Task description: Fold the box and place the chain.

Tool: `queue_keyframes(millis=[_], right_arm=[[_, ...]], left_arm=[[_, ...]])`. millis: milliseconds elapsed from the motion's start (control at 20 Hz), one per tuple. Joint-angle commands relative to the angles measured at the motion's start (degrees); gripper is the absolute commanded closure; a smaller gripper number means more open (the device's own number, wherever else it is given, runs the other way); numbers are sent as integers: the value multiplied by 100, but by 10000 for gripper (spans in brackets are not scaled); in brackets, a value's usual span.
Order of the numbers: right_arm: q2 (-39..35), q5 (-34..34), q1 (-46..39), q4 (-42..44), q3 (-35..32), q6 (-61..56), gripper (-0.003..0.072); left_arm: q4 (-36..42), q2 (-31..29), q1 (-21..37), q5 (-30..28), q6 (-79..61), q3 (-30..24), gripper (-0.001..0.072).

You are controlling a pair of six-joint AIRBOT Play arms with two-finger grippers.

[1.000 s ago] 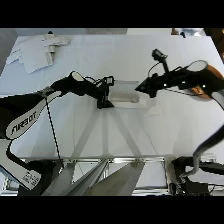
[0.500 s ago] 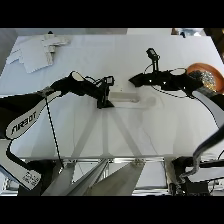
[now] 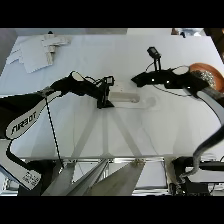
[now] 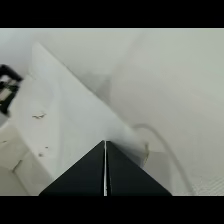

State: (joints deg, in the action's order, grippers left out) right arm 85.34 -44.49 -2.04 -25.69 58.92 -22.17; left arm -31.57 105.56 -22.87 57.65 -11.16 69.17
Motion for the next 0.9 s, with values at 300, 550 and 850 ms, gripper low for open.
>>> queue_keyframes(millis=[300, 550, 850], right_arm=[[-2247, -2146, -232, -2299, 7, 317, 674], [-2610, -2404, -232, -3375, -2, -35, 675], [-2682, -859, -90, -3386, -1663, 323, 673]], left_arm=[[-2, 2, 2, 0, 0, 0, 432], [-2, 2, 2, 0, 0, 2, 432], [-2, 2, 0, 0, 0, 0, 432]])
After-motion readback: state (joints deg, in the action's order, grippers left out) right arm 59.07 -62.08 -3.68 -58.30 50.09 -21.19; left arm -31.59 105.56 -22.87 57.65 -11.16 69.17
